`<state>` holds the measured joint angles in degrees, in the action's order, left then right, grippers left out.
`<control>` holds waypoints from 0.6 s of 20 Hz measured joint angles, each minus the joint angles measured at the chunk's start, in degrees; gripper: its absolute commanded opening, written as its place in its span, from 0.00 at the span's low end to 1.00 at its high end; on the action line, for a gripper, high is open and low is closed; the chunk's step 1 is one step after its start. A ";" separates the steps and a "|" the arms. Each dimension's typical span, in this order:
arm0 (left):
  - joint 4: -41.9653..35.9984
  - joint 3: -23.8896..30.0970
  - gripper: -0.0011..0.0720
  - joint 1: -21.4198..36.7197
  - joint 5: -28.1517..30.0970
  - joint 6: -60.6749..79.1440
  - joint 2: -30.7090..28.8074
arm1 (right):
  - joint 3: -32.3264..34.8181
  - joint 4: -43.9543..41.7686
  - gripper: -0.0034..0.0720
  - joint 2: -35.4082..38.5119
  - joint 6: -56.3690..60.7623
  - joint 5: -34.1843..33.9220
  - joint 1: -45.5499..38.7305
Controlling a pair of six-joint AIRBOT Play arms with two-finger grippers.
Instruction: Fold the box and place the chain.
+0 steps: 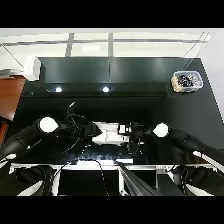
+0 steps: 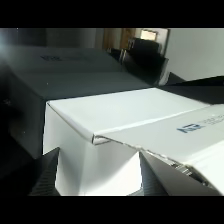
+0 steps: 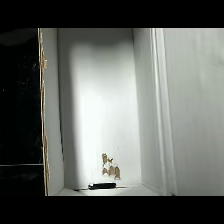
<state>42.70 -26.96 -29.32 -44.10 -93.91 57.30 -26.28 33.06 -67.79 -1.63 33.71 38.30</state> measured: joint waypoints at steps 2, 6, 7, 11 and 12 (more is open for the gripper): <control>1.18 0.00 0.81 -1.38 0.87 -1.51 0.00 | 0.00 0.00 0.59 -0.02 0.00 0.00 0.00; 2.73 0.00 0.81 -3.43 2.56 -4.00 0.00 | 0.00 0.02 0.59 0.00 -0.02 0.02 0.00; 2.89 0.00 0.81 -3.65 2.60 -4.39 0.00 | 0.00 0.02 0.59 0.00 -0.02 0.02 0.00; 3.28 -0.02 0.81 -4.39 2.97 -5.05 0.00 | 0.00 0.02 0.59 0.00 -0.02 0.04 0.00; 3.39 -0.02 0.81 -4.61 3.04 -5.07 0.00 | 0.00 0.02 0.59 0.00 0.00 0.04 0.00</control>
